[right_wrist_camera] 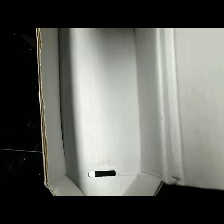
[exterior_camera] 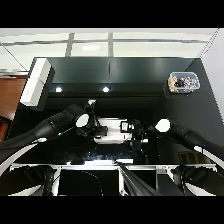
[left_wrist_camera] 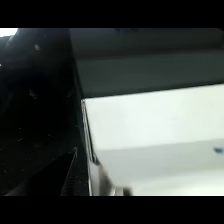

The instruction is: Fold the box and place the chain.

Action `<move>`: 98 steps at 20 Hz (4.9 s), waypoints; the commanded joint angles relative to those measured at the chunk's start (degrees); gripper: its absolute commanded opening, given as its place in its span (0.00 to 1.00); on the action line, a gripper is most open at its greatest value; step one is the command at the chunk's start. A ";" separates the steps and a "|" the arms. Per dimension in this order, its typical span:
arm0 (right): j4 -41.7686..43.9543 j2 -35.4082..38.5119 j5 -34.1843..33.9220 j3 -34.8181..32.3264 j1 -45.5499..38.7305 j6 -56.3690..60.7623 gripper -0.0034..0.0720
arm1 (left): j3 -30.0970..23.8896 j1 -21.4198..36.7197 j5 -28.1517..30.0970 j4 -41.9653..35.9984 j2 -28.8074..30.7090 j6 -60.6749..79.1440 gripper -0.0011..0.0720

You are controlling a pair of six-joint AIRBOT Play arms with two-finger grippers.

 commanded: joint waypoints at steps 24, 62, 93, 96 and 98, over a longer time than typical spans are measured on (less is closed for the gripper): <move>0.02 0.00 0.00 0.00 0.02 0.00 0.31 | 4.61 -1.90 -5.03 2.95 -5.25 -6.97 0.39; 0.02 0.00 0.02 0.00 0.02 0.02 0.31 | 6.32 -2.78 -7.41 5.60 -5.92 -7.21 0.31; 0.02 0.00 0.00 0.00 0.02 0.00 0.31 | 6.75 -2.78 -6.10 5.29 -5.92 -7.43 0.15; 0.02 0.00 0.00 0.00 0.02 0.00 0.31 | 6.75 -2.78 -6.10 5.29 -5.92 -7.34 0.05; 0.09 0.00 -0.02 0.00 0.02 0.04 0.32 | 6.75 -2.78 -6.05 5.33 -5.92 -7.32 0.05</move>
